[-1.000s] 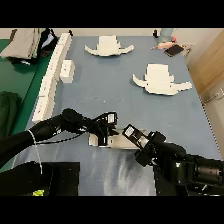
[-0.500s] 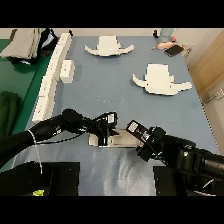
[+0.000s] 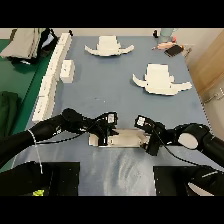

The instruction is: Fold the box.

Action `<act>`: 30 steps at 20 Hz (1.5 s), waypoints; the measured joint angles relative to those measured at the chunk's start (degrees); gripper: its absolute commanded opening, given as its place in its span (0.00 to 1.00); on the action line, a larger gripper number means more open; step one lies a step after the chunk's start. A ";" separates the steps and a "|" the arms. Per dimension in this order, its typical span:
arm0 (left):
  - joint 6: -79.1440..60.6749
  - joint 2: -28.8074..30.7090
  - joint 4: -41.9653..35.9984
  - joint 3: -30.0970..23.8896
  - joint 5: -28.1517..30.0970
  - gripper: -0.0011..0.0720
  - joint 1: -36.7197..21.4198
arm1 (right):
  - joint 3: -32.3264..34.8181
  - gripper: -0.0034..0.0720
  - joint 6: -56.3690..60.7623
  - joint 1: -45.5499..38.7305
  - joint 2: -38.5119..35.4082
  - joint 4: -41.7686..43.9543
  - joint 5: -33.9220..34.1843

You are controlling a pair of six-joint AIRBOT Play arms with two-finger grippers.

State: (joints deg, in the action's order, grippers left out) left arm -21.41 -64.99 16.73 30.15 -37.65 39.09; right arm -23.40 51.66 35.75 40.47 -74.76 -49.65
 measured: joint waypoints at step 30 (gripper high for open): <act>0.02 0.00 0.00 0.00 -0.04 0.04 0.00 | 3.34 0.96 -52.72 -18.12 11.89 29.11 -2.10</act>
State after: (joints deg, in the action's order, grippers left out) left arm -21.39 -64.99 16.73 30.15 -37.69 39.09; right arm -20.05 -1.06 17.63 52.36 -45.65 -51.75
